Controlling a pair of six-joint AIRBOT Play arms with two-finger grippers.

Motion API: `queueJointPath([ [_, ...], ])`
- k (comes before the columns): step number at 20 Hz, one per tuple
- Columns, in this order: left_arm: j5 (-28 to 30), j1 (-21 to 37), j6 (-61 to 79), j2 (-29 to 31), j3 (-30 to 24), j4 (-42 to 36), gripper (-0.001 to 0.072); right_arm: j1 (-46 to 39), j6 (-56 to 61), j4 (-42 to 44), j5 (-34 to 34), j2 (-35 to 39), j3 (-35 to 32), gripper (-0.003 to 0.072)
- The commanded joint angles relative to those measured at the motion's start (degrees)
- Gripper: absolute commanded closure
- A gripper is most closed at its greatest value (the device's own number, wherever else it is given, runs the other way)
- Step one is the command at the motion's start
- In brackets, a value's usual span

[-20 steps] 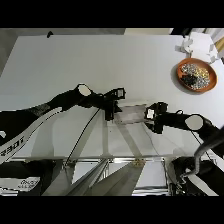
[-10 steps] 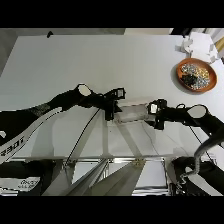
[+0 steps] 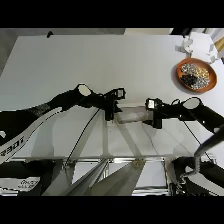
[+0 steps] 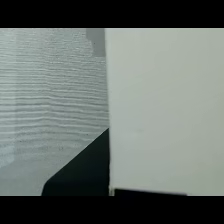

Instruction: Fold the box and place the chain.

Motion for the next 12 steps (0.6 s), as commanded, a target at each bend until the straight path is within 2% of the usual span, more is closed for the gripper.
queueJointPath([
  [1, 0.1, 0.0, -0.1, 0.0, 0.0, 0.0, 0.0698, -0.6, -1.2, 1.1, 0.1, -1.1, 0.2, 0.0002],
  [6, 0.1, 0.0, -0.1, 0.0, 0.0, 0.0, 0.0698, -1.9, -5.3, 2.5, 0.7, -1.3, 0.2, 0.0005],
  [12, 0.1, 0.0, -0.1, 0.0, 0.0, 0.0, 0.0698, -0.2, -7.6, 4.9, 0.5, -3.8, 0.2, 0.0053],
])
